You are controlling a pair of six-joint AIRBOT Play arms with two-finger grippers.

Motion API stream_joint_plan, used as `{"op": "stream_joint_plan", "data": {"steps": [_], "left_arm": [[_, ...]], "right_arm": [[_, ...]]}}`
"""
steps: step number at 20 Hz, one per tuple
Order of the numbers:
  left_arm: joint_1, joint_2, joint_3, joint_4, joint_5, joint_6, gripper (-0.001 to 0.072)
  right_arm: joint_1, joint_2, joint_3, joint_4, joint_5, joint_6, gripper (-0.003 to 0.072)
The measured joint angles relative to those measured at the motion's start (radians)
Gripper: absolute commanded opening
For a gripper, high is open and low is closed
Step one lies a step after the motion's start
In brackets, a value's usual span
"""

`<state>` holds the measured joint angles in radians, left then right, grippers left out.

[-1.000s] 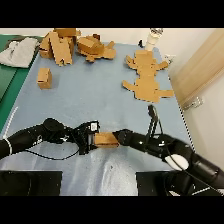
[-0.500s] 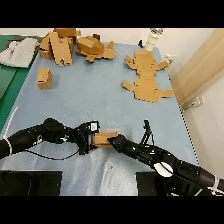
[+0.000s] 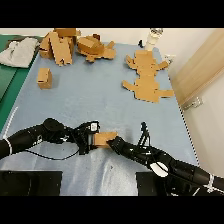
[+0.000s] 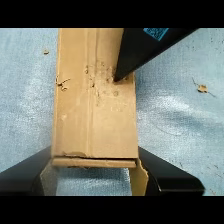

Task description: Fold the box.

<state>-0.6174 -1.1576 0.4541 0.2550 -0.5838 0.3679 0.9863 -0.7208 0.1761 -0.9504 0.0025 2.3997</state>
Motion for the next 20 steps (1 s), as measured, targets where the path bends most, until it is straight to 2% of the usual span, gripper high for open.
{"op": "stream_joint_plan", "data": {"steps": [13, 14, 15, 16, 18, 19, 20], "left_arm": [[0.0, 0.0, 0.0, 0.0, 0.0, -0.001, 0.0298], [0.0, 0.0, 0.0, -0.002, 0.0, -0.002, 0.0297], [0.0, 0.0, 0.0, -0.002, 0.0, -0.002, 0.0298], [0.0, 0.0, 0.0, -0.002, 0.0, -0.002, 0.0298], [0.0, 0.0, 0.0, -0.002, 0.0, -0.002, 0.0298], [0.0, 0.0, 0.0, -0.002, 0.0, -0.002, 0.0298], [0.0, 0.0, 0.0, -0.002, 0.0, -0.002, 0.0298]], "right_arm": [[0.007, -0.018, 0.004, -0.034, -0.004, 0.0, 0.0006], [0.01, -0.011, 0.011, -0.035, -0.01, 0.0, 0.0046], [0.012, 0.0, 0.021, -0.039, -0.017, 0.001, 0.0165], [0.011, 0.013, 0.034, -0.048, -0.034, 0.0, 0.0189], [0.012, 0.033, 0.056, -0.064, -0.042, 0.0, 0.0137], [0.013, 0.038, 0.064, -0.071, -0.042, 0.0, 0.0042], [0.013, 0.038, 0.071, -0.076, -0.034, 0.0, 0.0011]]}}
